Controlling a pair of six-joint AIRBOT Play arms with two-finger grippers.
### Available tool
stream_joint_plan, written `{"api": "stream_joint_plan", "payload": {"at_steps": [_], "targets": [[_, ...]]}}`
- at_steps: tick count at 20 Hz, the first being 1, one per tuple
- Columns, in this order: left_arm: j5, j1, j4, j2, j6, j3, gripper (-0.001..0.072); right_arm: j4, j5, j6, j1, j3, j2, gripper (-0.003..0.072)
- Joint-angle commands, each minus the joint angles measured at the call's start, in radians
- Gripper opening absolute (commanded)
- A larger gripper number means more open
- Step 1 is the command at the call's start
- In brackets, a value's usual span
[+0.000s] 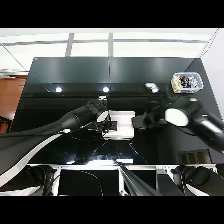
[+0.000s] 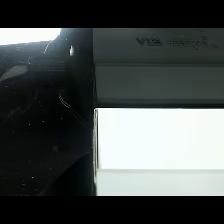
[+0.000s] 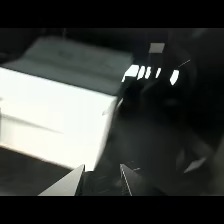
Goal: Fold the box and place the chain.
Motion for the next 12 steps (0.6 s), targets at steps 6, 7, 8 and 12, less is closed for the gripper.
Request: {"api": "stream_joint_plan", "payload": {"at_steps": [6,7,8,12], "targets": [[-0.001,0.000,0.000,0.000,0.000,0.000,0.0029,-0.653,-0.197,-0.040,-0.468,-0.021,-0.015,0.0268],[-0.001,0.000,0.000,0.000,0.000,0.000,0.0029,-0.642,-0.254,0.010,-0.554,-0.014,-0.058,0.0269],[0.000,0.000,0.000,0.000,0.000,0.000,0.0029,-0.611,-0.297,0.048,-0.626,0.000,-0.101,0.0362],[0.011,0.000,0.000,0.000,0.000,0.000,0.0029,-0.131,-0.320,-0.123,-0.838,0.183,-0.360,0.0716]]}}
